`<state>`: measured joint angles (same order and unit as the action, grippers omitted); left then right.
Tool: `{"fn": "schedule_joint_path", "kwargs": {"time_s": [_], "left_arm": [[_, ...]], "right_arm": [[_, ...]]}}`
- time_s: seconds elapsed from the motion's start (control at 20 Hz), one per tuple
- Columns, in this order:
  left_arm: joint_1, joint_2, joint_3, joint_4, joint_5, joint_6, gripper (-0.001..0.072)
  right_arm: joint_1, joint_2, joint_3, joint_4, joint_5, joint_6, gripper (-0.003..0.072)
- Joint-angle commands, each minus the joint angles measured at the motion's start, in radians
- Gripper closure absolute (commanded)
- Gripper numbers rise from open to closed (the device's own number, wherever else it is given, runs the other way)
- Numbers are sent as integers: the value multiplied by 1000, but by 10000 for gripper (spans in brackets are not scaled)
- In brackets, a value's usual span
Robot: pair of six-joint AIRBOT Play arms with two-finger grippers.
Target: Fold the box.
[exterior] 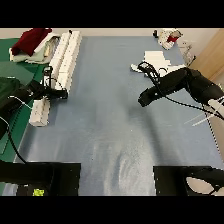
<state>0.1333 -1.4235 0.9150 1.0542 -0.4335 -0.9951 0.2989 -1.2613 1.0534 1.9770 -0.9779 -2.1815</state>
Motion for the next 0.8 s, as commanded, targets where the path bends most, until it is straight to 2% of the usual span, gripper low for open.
{"fn": "schedule_joint_path", "kwargs": {"time_s": [0.0,0.25,0.55,0.6,0.65,0.7,0.75], "left_arm": [[33,59,19,8,-140,0,39],[100,194,90,13,-392,-1,40],[65,373,208,-51,-696,-1,73],[55,396,219,-71,-748,-1,237],[41,417,228,-91,-805,0,540],[26,435,230,-106,-850,0,693],[5,446,229,-123,-887,-13,694]], "right_arm": [[0,-1,1,0,0,0,680],[0,-1,1,0,0,0,681],[0,-1,1,0,0,0,680],[0,-1,1,-1,0,0,680],[0,-1,1,-1,0,0,680],[0,-1,1,-1,0,0,680],[0,-1,1,-1,0,0,680]]}}
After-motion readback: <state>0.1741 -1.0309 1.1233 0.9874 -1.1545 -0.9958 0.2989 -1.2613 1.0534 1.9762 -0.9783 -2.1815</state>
